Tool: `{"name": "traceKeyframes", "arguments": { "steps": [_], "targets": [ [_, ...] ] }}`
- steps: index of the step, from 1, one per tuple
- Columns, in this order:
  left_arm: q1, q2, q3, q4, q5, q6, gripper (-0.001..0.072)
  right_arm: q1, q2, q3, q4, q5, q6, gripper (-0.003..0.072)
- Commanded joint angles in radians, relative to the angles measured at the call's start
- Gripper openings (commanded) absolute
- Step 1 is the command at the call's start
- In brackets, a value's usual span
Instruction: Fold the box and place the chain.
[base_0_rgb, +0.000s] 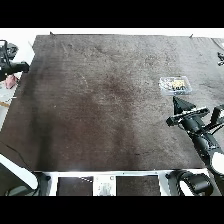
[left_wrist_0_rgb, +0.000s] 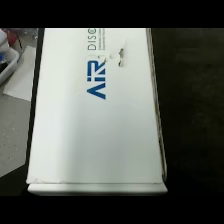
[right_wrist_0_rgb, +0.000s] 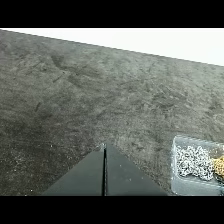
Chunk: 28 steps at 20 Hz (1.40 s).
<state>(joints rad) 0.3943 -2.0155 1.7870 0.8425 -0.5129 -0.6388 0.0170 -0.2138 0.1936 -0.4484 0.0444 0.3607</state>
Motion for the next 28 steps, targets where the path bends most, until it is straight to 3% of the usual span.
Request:
{"name": "traceKeyframes", "arguments": {
  "steps": [1, 13, 15, 21, 28],
  "targets": [
    [0.008, -0.06, 0.002, 0.036, 0.01, -0.011, 0.0012, 0.001, 0.0, 0.0, 0.0, 0.0, 0.0, -0.0011],
    [0.008, -0.124, 0.007, 0.049, 0.008, 0.006, 0.0024, 0.001, 0.0, 0.0, 0.0, 0.0, 0.0, -0.0011],
    [0.008, -0.12, 0.007, 0.049, 0.018, 0.038, 0.0689, 0.001, 0.0, 0.0, 0.0, 0.0, 0.0, -0.0011],
    [0.008, -0.052, 0.01, 0.048, 0.013, 0.038, 0.071, 0.001, 0.0, 0.0, 0.0, 0.0, 0.0, -0.0011],
    [0.008, 0.171, 0.01, 0.032, -0.143, 0.037, 0.0709, 0.001, 0.0, 0.0, 0.0, -0.001, 0.0, -0.0011]
  ]
}}
